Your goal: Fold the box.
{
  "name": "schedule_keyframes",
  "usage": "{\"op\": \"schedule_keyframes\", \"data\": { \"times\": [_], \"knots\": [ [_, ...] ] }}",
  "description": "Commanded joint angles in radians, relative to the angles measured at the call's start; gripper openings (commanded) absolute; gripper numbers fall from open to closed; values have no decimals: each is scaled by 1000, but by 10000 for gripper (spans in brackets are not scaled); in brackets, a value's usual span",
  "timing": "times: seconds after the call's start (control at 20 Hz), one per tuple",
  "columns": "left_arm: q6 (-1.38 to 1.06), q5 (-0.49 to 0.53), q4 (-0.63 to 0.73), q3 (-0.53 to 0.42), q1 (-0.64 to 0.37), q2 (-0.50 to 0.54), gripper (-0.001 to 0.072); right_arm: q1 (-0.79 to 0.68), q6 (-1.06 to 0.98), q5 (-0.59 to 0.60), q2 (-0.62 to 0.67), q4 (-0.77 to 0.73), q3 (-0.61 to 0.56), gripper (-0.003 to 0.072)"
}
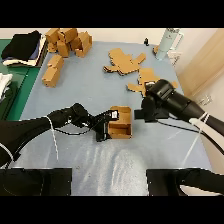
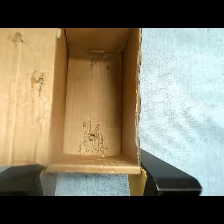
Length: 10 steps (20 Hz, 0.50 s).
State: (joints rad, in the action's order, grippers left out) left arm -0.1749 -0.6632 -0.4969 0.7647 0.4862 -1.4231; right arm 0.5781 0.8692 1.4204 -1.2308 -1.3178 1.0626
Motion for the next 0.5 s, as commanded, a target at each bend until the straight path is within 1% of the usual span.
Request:
{"op": "schedule_keyframes", "data": {
  "times": [0.0,0.05,0.1,0.15,0.2,0.25,0.3,0.35,0.45],
  "knots": [
    [0,0,0,1,0,0,446,-245,377,-249,-74,-249,-4,4],
    [0,0,0,1,0,0,447,-336,579,-338,-121,-487,-3,4],
    [0,0,0,1,0,0,447,-417,782,-365,-178,-753,6,4],
    [0,0,0,1,0,0,447,-476,956,-336,-236,-977,21,4],
    [0,0,-1,1,0,0,447,-517,1108,-241,-300,-1177,48,4],
    [0,0,0,1,0,0,447,-533,1214,-123,-354,-1308,81,4],
    [0,0,0,1,0,0,447,-529,1297,-20,-397,-1383,116,4],
    [0,0,0,1,0,0,447,-515,1333,26,-417,-1394,141,4],
    [0,0,0,1,0,0,447,-483,1384,50,-417,-1386,150,4]
  ]
}}
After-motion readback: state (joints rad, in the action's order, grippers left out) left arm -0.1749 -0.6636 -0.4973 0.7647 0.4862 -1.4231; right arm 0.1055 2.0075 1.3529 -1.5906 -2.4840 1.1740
